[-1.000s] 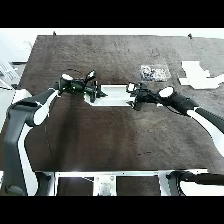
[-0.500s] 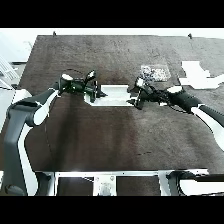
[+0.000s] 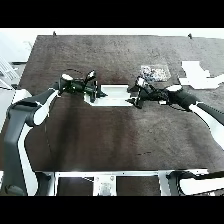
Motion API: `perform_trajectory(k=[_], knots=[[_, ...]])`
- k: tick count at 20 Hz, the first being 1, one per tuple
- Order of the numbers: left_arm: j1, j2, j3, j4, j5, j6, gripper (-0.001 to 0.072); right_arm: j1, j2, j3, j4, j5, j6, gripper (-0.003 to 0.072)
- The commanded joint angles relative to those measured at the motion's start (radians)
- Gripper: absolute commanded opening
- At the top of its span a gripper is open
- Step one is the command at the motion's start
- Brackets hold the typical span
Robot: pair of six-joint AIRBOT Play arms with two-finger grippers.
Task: Fold the box and place the chain.
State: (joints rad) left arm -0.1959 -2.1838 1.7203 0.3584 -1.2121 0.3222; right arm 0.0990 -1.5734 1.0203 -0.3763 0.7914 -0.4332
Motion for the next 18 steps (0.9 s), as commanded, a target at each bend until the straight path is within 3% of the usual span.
perform_trajectory(k=[1,18], knots=[[0.000,-0.001,0.000,0.000,0.000,0.000,0.0024,-0.016,-0.038,0.048,0.003,0.067,-0.010,0.0604],[0.000,-0.001,0.000,0.000,0.000,0.000,0.0024,-0.046,-0.231,0.234,-0.093,0.295,-0.013,0.0604]])
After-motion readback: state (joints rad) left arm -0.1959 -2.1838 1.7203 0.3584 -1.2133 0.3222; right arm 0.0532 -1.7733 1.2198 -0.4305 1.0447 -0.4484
